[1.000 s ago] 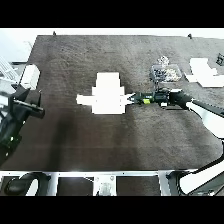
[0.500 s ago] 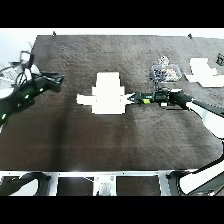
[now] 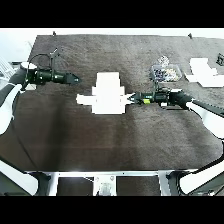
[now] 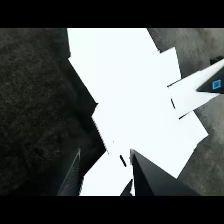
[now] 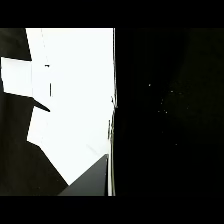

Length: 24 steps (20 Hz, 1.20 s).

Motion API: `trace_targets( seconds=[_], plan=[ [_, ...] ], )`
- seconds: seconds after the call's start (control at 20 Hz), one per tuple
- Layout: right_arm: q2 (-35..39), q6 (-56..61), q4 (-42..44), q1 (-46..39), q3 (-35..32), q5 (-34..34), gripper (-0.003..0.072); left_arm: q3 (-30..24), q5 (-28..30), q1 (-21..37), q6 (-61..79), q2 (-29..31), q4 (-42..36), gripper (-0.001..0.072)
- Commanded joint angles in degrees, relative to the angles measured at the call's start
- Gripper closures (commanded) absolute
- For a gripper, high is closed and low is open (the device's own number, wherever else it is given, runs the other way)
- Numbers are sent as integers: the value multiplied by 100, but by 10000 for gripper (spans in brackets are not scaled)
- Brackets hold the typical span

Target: Fold the box and place the chain.

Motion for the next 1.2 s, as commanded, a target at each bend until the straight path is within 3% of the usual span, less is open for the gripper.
trace_targets(
  seconds=[0.0,0.2,0.35,0.5,0.7,1.15],
  plan=[
    [-2,2,0,9,4,0,679,852,-461,-92,-883,-374,772,336],
    [-2,2,-2,9,4,2,679,2118,-745,-514,-1493,-1036,1906,337],
    [-2,2,2,11,4,2,679,2603,-658,-713,-1600,-1451,1912,336],
    [-2,0,-2,11,2,2,678,2656,-662,-752,-1668,-1725,1727,336],
    [-2,-2,-4,13,2,2,678,2656,-654,-767,-1344,-1980,750,336],
    [-2,-46,0,13,4,2,678,2656,-883,-859,-1222,-2129,662,343]
  ],
)
